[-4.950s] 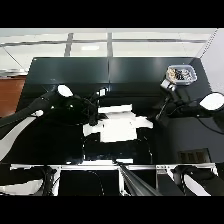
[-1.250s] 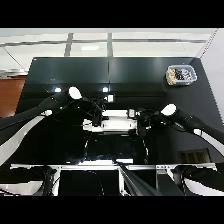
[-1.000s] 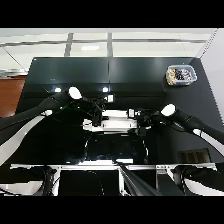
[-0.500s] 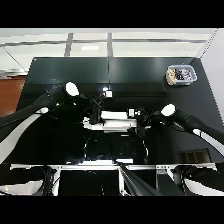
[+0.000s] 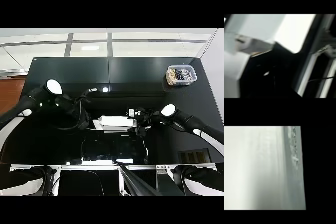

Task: Fold the box and place the chain.

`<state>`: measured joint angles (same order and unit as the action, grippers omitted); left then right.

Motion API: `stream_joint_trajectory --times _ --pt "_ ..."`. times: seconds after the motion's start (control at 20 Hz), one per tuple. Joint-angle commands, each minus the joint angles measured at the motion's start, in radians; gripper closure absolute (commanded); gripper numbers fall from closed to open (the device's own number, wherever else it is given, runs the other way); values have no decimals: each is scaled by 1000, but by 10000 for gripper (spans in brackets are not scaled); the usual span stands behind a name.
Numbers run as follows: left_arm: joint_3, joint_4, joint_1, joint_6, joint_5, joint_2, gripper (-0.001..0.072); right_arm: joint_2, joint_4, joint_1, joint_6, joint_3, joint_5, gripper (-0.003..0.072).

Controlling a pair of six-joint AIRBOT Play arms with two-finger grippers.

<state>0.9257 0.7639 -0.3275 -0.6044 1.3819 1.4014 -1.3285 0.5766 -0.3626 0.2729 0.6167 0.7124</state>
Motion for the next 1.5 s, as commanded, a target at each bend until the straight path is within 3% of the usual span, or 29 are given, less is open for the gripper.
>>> stream_joint_trajectory --times 0.0,0.2,0.35,0.6,0.8,0.9,1.0,1.2,1.35,1.45 --pt "-105 -326 -21 100 -159 -1 687 0 0 0 0 0 0 498" --pt "-113 -664 -21 336 -500 -1 687 0 0 -1 0 0 0 498" --pt "-113 -602 -31 365 -670 23 687 0 0 -1 0 0 0 499" --pt "-113 -294 -74 121 -643 96 688 0 0 -1 0 0 0 498" --pt "-108 -253 -88 122 -623 103 687 0 0 -1 0 0 0 498" --pt "-80 -161 -66 121 -591 100 687 0 0 -1 0 0 0 498" --pt "-38 -143 -37 119 -539 54 689 0 0 -1 0 0 0 498" --pt "-33 -141 21 98 -532 -164 689 0 0 -1 0 0 0 498" --pt "-137 -144 38 101 -484 -286 687 0 0 -1 0 0 0 498" --pt "-229 -150 41 212 -458 -294 684 0 0 -1 0 0 0 498"
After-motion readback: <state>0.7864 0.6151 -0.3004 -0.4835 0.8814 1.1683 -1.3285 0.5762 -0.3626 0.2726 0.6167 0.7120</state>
